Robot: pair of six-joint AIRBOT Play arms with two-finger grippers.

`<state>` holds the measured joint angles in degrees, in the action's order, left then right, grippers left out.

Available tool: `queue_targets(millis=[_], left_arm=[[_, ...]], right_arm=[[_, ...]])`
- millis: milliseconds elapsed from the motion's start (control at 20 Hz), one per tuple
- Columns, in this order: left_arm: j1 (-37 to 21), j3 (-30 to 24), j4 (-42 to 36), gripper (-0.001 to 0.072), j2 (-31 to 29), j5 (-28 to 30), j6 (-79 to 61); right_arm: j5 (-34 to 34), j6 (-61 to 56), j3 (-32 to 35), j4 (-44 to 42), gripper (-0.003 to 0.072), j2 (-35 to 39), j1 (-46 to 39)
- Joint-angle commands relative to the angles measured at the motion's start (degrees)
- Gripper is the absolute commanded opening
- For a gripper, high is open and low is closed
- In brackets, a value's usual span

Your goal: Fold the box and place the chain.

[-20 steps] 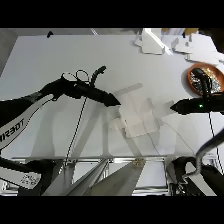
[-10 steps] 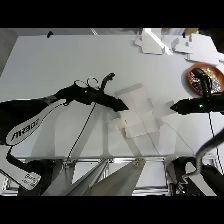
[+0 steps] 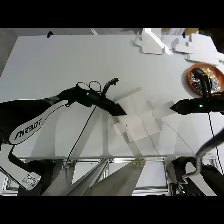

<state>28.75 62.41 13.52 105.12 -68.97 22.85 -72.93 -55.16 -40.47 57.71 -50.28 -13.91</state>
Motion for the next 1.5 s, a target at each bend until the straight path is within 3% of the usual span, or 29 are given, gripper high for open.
queue_targets(millis=[0, 100, 200, 450, 700, 850, 1000, 1050, 1200, 1450], left_arm=[[-1.09, 0.0, 1.2, 0.0003, 0.04, -0.55, -0.85], [-1.09, 0.11, -0.11, 0.0001, -0.17, 0.26, -2.97], [-0.85, 0.11, 1.95, 0.0, -1.53, 0.44, -5.07], [0.26, 0.11, 19.56, -0.0001, -12.04, 3.02, -4.57], [8.26, 0.07, 45.18, -0.0001, -24.63, 0.94, 5.46], [11.45, -1.07, 44.11, -0.0002, -24.79, 2.38, 4.28], [12.66, -4.07, 38.49, -0.0002, -23.04, 11.23, -0.7], [12.66, -4.52, 38.16, -0.0002, -22.56, 13.94, -0.76], [12.61, -4.61, 38.12, -0.0001, -21.49, 20.68, -1.57], [12.68, -4.66, 37.7, 0.0, -18.8, 22.03, -2.32]], right_arm=[[-0.44, -0.09, 0.0, 0.13, 0.0015, 0.04, 0.04], [-1.29, 0.17, 0.0, -0.57, 0.0048, 0.04, 0.04], [-1.42, 1.09, -0.07, -4.09, 0.0232, 0.04, 0.04], [-5.66, 4.24, -2.95, -10.23, 0.0271, 0.7, 0.04], [-8.33, 3.89, -4.17, -10.23, 0.0267, 4.22, 0.04], [-8.5, 3.04, -4.17, -10.47, 0.0234, 5.95, 0.04], [-8.5, 3.06, -4.15, -10.45, 0.0211, 6.16, 0.04], [-8.5, 3.08, -4.15, -10.43, 0.0166, 6.16, 0.04], [-7.63, 3.1, -4.15, -9.75, 0.0164, 6.16, 1.9], [-7.17, 3.13, -4.13, -5.51, 0.0137, 6.1, 8.26]])
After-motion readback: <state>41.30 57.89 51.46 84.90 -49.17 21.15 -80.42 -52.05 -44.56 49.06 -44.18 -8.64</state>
